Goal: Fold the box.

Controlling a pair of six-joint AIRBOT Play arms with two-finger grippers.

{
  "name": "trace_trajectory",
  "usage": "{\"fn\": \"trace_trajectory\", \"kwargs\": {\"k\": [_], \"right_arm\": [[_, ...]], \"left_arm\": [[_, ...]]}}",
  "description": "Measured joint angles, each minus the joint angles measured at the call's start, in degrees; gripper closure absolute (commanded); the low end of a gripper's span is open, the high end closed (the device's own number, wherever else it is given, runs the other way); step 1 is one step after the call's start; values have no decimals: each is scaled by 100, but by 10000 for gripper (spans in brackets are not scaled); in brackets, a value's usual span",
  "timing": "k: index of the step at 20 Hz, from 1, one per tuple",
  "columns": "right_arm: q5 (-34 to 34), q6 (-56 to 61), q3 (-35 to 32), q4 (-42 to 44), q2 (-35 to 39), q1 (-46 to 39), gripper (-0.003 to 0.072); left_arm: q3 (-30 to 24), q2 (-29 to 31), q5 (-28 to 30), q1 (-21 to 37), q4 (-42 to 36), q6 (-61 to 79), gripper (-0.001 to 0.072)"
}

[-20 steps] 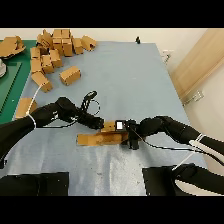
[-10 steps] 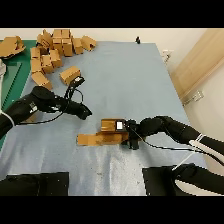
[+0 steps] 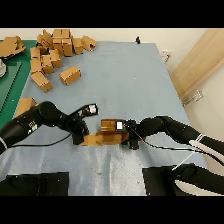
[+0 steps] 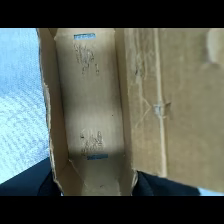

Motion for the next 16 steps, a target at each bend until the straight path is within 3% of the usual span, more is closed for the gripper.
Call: {"fn": "trace_trajectory", "kwargs": {"k": [6, 13, 14, 15, 16], "right_arm": [[-2, 0, 0, 0, -2, 0, 178], [-2, 0, 0, 0, 0, 0, 178], [-2, 0, 0, 0, -2, 0, 178], [0, 0, 0, 0, -2, 0, 178], [-2, 0, 0, 0, -2, 0, 178]], "left_arm": [[-267, 63, 166, -568, 260, 136, 27], [-302, -24, 1034, -1121, 208, 133, 29], [-302, -66, 1104, -1152, 181, 131, 145], [-302, -105, 1167, -1178, 125, 118, 340], [-302, -140, 1200, -1196, 92, 111, 426]]}}
